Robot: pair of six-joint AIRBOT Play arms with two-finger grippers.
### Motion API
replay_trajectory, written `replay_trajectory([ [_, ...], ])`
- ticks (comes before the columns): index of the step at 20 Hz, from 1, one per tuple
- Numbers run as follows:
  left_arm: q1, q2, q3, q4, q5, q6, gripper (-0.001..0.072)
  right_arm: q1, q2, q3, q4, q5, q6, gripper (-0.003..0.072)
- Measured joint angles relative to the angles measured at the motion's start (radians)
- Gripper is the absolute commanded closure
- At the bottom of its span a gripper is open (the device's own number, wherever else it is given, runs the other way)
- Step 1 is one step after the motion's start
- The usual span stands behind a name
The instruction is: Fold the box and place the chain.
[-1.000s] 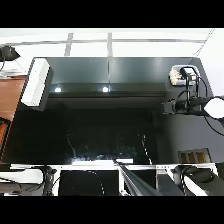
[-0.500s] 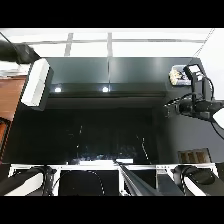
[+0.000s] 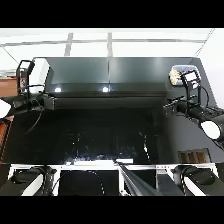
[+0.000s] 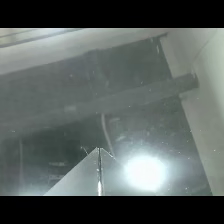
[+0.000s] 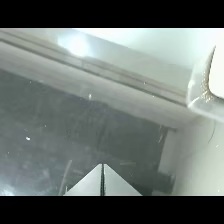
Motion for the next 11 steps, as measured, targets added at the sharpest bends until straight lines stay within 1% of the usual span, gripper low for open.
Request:
replay_trajectory([
  [4, -0.003, 0.008, -0.039, 0.005, 0.012, 0.0, 0.0683, 0.0, 0.0, -0.005, -0.007, -0.011, 0.0, 0.0672],
  [11, -0.004, 0.01, -0.052, 0.006, 0.021, 0.0, 0.0683, 0.0, 0.0, -0.007, -0.01, -0.016, -0.001, 0.0672],
])
